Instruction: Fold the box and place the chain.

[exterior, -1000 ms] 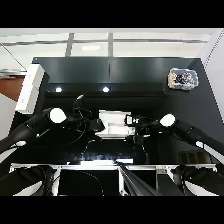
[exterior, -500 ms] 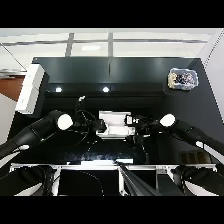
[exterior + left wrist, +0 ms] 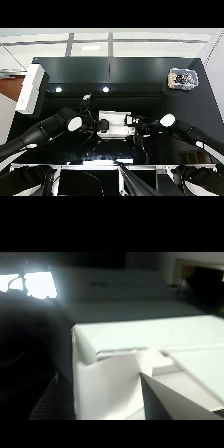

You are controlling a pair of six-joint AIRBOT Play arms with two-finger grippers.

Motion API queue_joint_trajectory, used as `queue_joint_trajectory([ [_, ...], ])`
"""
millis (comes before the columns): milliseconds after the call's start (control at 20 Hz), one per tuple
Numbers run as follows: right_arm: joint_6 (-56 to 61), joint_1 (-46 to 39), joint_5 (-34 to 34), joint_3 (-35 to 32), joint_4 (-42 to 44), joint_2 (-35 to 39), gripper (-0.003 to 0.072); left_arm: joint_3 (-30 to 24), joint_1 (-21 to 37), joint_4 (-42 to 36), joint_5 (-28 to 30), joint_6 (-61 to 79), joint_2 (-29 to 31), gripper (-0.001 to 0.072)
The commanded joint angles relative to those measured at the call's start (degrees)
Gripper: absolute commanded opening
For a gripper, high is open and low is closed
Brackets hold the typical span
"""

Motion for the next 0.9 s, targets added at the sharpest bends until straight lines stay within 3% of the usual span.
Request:
queue_joint_trajectory([
  [0, 0.0, 0.0, 0.0, 0.0, 0.0, 0.0, 0.0487, 2.1, -0.4, 0.9, -4.4, -1.1, -1.8, 0.0519],
  [200, 0.0, 0.0, 0.0, 0.0, 0.0, 0.0, 0.0487, 3.0, -1.1, 1.4, -4.7, -1.5, -2.0, 0.0283],
  [400, 0.0, 0.0, 0.0, 0.0, 0.0, 0.0, 0.0486, 3.9, -1.5, 3.3, -6.1, -3.8, -2.6, 0.0284],
  [650, 0.0, 0.0, 0.0, 0.0, 0.0, 0.0, 0.0487, 9.1, -2.4, 7.7, -13.9, -5.4, -6.7, 0.0283],
  [850, 0.0, 0.0, 0.0, 0.0, 0.0, 0.0, 0.0487, 12.0, -4.2, 9.0, -13.4, -7.5, -9.8, 0.0283],
])
